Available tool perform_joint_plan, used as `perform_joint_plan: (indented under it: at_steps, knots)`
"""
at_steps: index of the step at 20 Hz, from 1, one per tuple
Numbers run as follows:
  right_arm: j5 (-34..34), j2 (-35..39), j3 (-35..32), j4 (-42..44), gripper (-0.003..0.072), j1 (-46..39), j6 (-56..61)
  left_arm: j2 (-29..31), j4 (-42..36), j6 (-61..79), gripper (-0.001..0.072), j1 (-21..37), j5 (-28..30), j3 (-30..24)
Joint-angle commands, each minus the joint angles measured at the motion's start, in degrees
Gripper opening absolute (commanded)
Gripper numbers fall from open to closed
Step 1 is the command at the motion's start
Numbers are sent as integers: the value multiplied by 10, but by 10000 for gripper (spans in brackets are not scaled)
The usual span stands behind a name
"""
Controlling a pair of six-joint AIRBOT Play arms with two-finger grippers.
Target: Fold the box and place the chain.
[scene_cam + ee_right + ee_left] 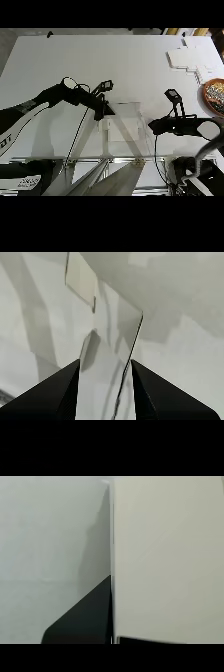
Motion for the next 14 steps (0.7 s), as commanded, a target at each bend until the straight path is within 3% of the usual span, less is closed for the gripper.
perform_joint_plan:
  at_steps: [1,4,7,14]
  knots:
    - [36,12,52,-29,360,0,-1,57,82,-112,1,-11,5,1]
    - [50,43,82,-45,368,0,-1,99,120,-169,-2,-19,-43,-7]
    - [51,77,83,-45,411,0,-1,124,68,-113,-2,-39,-14,-28]
    - [48,86,82,-45,409,0,-1,34,43,21,0,-70,54,-33]
